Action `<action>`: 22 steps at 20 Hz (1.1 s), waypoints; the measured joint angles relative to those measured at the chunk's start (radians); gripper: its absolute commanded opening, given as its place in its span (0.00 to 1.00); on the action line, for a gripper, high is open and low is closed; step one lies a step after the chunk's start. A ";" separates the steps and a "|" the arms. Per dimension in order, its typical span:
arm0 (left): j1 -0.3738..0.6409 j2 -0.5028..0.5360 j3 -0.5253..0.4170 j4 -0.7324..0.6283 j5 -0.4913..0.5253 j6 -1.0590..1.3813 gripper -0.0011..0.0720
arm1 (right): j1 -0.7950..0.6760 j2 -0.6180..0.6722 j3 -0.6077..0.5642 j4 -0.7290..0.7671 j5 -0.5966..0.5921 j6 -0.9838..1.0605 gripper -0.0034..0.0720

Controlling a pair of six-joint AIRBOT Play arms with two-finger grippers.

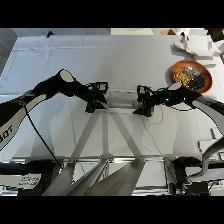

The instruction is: Fold the box and place the chain.

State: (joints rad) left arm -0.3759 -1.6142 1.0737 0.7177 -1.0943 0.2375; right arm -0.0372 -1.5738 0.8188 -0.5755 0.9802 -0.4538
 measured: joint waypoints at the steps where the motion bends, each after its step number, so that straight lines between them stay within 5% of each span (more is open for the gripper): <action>1: 0.000 -0.001 0.000 -0.002 0.003 0.008 0.39 | 0.000 0.000 0.000 0.000 0.000 0.000 0.62; 11: 0.020 -0.003 0.000 0.058 -0.013 0.023 0.39 | 0.000 0.000 0.000 0.000 0.000 0.000 0.62; 22: 0.019 -0.004 0.000 -0.001 0.084 0.030 0.38 | 0.000 0.000 0.000 0.000 0.000 0.000 0.62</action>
State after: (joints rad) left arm -0.3573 -1.6180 1.0737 0.7166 -1.0103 0.2672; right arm -0.0372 -1.5738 0.8188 -0.5751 0.9806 -0.4538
